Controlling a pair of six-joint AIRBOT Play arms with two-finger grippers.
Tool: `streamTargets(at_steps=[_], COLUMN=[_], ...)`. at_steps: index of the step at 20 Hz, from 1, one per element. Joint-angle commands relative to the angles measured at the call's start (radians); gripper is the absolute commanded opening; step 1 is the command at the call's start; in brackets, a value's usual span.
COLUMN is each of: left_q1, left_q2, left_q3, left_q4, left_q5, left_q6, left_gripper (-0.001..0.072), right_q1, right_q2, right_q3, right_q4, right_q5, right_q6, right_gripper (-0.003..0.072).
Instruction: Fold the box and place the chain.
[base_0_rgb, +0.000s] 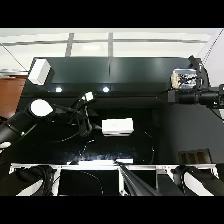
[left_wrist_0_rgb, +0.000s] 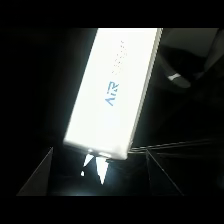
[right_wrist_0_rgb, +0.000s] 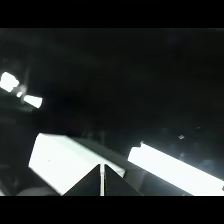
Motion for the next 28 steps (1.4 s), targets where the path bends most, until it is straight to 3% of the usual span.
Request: streamTargets(at_steps=[1,5,9,28], left_q1=[-0.064,-0.167,-0.252,-0.261], left_q2=[-0.065,-0.219,-0.286,-0.332], left_q3=[0.056,0.167,0.221,0.221], left_q4=[0.017,0.026,0.123,0.077], left_q5=[0.012,0.06,0.143,0.154], left_q6=[-0.101,0.017,0.051,0.001], left_gripper=[0.0711,0.0712,0.0712,0.071], right_q1=[-0.02,-0.02,-0.02,-0.019], right_q2=[0.007,0.007,0.007,0.006], right_q3=[-0.006,-0.006,-0.006,-0.01], right_q4=[-0.016,-0.032,-0.046,-0.045], right_q5=[-0.05,-0.041,-0.042,-0.098], right_q6=[-0.009,-0.023,-0.026,-0.028], right_gripper=[0.004,0.004,0.004,0.004])
